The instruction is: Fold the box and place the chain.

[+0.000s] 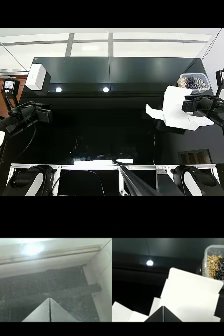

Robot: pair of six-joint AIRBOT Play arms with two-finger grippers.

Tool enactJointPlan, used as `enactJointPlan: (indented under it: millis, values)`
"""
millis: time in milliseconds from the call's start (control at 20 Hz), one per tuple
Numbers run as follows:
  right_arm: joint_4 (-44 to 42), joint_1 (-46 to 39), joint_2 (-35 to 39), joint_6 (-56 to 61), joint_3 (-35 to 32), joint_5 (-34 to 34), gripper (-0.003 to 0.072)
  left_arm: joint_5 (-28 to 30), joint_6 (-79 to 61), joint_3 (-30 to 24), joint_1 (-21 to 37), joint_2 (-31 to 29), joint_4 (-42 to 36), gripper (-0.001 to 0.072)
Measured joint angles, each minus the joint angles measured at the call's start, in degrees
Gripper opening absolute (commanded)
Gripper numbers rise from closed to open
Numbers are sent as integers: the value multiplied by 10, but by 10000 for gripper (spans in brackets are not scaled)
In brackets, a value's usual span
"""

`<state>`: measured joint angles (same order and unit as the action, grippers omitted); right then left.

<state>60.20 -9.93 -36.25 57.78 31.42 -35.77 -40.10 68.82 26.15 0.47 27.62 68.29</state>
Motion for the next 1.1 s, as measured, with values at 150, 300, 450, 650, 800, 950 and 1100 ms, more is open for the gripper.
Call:
enactJointPlan:
  millis: [150, 300, 450, 650, 800, 950, 1100]
  values:
    - [0, 0, 0, 0, 0, 0, 15, 0, 0, 0, 0, 0, 0, 27]
    - [0, 0, 0, 0, 0, 0, 16, 0, 0, 0, 0, 0, 0, 28]
    - [0, 0, 0, 0, 0, 0, 15, 0, 0, 0, 0, 0, 0, 28]
    - [0, 0, 0, 0, 0, 0, 15, 0, 0, 0, 0, 0, 0, 28]
    - [-9, 0, 0, 0, 0, 4, 15, 0, 0, 0, 0, 0, 0, 28]
    - [-20, 0, 0, 0, 0, 13, 92, 0, 0, 0, 0, 0, 0, 27]
    - [14, -11, -8, 18, 0, 31, 712, 8, 0, 0, 0, 0, 0, 28]
